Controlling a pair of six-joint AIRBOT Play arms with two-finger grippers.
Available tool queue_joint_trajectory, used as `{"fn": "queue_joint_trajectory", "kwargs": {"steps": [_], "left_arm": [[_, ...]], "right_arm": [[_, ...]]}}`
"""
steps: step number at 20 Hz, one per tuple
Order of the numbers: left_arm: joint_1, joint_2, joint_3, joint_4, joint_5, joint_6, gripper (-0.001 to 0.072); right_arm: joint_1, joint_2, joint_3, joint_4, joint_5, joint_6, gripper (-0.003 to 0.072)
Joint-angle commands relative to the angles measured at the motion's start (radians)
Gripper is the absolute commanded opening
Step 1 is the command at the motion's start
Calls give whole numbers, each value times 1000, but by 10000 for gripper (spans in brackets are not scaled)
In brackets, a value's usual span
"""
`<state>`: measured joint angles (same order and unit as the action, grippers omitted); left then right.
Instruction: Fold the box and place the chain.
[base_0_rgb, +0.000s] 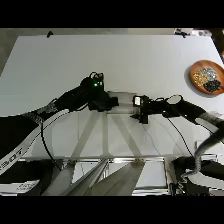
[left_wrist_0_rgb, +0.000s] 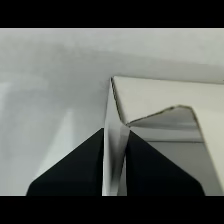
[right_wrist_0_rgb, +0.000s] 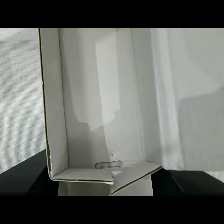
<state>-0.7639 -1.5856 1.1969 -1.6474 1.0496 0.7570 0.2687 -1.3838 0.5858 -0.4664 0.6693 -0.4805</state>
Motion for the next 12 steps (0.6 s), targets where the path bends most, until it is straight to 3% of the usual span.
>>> {"fn": "queue_joint_trajectory", "kwargs": {"steps": [1,3,4,8,12], "left_arm": [[3,-10,0,-5,58,55,160],[3,-26,0,-18,60,55,172],[3,-32,0,-17,53,55,228],[26,-38,0,-21,31,131,228],[74,-38,0,-132,28,230,204]], "right_arm": [[0,0,0,0,0,1,320],[0,0,0,0,0,1,320],[0,0,0,0,0,1,320],[0,0,0,0,0,0,320],[0,0,0,0,0,1,320]]}}
